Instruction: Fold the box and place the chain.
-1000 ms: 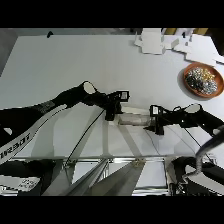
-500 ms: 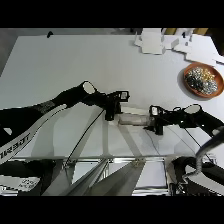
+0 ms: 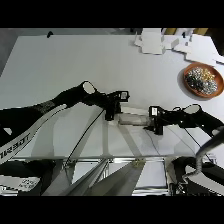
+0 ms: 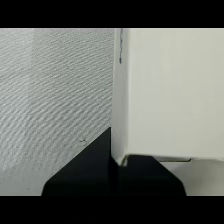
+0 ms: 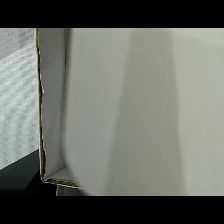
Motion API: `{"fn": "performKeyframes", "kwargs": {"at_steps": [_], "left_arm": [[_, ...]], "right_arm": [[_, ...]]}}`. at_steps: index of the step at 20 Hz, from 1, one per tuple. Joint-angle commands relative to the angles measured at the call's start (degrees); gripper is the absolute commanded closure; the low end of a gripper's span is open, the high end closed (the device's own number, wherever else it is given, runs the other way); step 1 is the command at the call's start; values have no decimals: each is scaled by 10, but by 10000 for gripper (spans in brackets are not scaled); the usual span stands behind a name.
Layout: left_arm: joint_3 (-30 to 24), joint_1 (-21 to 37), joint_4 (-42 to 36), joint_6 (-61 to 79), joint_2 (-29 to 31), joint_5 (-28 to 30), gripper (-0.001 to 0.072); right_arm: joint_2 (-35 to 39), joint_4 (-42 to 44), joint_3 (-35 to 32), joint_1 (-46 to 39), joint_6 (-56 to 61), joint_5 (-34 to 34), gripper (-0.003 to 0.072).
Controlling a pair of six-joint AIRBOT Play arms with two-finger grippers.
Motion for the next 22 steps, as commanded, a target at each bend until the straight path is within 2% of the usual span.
{"fn": "performKeyframes", "kwargs": {"at_steps": [1,16,19,20,21,22], "left_arm": [[0,0,0,0,0,0,700],[0,0,0,0,0,0,699],[0,1,0,-2,0,-21,697],[0,1,1,-2,1,-27,659],[0,1,7,-2,4,-34,506],[0,2,19,-2,10,-44,294]], "right_arm": [[0,0,0,1,1,1,274],[0,0,0,1,1,1,274],[0,0,0,1,1,1,274],[0,0,0,1,1,1,274],[0,0,0,1,1,1,274],[0,0,0,1,1,1,274]]}}
